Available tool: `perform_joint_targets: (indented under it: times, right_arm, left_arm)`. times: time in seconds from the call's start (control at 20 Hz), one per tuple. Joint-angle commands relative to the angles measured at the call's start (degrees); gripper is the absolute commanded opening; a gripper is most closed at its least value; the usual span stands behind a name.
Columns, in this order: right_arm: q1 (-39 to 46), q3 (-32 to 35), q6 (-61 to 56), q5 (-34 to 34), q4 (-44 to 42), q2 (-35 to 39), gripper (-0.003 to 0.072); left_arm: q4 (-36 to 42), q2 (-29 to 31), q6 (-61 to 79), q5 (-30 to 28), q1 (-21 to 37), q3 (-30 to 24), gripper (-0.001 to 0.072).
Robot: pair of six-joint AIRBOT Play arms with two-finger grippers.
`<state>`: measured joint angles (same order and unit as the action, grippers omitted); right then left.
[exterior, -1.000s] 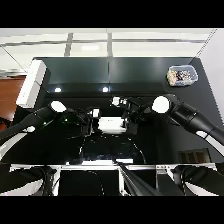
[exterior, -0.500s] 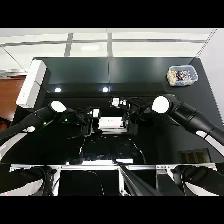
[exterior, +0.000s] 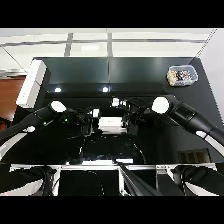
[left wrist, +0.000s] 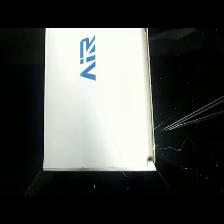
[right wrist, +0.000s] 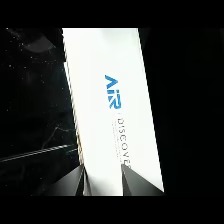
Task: Fold the box and place the chain.
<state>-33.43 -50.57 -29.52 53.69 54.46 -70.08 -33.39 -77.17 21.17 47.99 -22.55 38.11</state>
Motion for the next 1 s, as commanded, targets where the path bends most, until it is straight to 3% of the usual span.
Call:
perform_joint_targets:
  times: [0.0, 0.05, 0.6, 0.8, 0.85, 0.9, 0.95]
  right_arm:
    - [-0.04, 0.31, -0.24, 0.04, 0.09, -0.09, 0.0243]
    - [-0.04, 0.28, -0.24, 0.02, 0.04, -0.09, 0.0317]
    - [0.22, 0.11, -1.6, 1.92, -0.24, 0.5, 0.032]
    - [4.63, -0.11, -25.38, 7.08, -0.13, 6.05, 0.0317]
    - [5.92, 0.02, -30.62, 10.25, -1.05, 5.97, 0.0249]
    - [6.6, 0.76, -32.17, 11.91, -3.48, 5.92, 0.0088]
    - [6.82, 2.05, -32.0, 11.65, -7.69, 5.9, 0.0006]
  left_arm:
    - [-0.02, -0.02, 0.04, 0.0, -0.04, 0.04, 0.0405]
    - [-0.02, -0.02, 0.04, 0.0, -0.04, 0.04, 0.0405]
    - [-0.04, -0.02, 0.04, 0.02, -0.04, 0.04, 0.0405]
    - [-0.07, -0.02, 0.04, 0.02, -0.04, 0.04, 0.0405]
    - [-0.07, -0.02, 0.04, 0.02, -0.04, 0.04, 0.0405]
    - [-0.04, -0.02, 0.04, 0.02, -0.04, 0.04, 0.0405]
    - [-0.07, -0.02, 0.04, 0.0, -0.04, 0.04, 0.0405]
